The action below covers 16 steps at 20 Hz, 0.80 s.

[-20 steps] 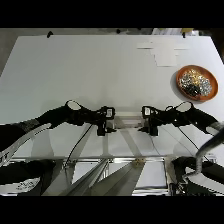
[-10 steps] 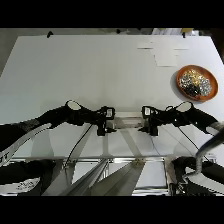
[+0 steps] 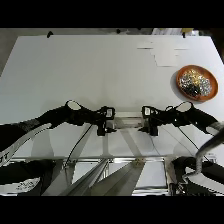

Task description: Fold the box and place the chain.

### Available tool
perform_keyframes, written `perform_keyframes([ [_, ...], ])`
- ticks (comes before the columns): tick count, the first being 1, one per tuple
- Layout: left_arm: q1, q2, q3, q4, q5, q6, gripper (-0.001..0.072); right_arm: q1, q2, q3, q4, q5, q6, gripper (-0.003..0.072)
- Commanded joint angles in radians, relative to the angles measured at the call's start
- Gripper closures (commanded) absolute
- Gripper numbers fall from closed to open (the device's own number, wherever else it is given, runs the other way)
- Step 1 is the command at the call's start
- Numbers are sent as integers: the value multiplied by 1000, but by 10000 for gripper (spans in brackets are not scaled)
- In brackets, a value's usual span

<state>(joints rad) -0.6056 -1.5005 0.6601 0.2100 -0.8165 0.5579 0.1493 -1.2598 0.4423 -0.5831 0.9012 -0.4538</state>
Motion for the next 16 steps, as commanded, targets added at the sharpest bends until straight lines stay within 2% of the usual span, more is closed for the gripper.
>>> perform_keyframes([
  [1, 0, 0, 1, 0, -3, 0, 497, 0, 1, 0, 0, 0, 0, 320],
  [12, 0, 0, 1, 0, -3, 0, 497, 0, 3, 0, 5, 15, 9, 317],
  [13, 0, 0, 1, 0, -3, 0, 497, 0, 3, 0, 4, 15, 14, 212],
  [14, 0, 0, 1, 0, -3, 0, 497, 0, 3, 0, 4, 14, 27, 73],
  [15, 0, 0, 1, 0, -3, 0, 497, 0, 9, 0, 1, 13, 44, 19],
  [16, 0, 0, 1, 0, -3, 0, 497, 0, 18, 0, -10, 11, 66, 12],
])
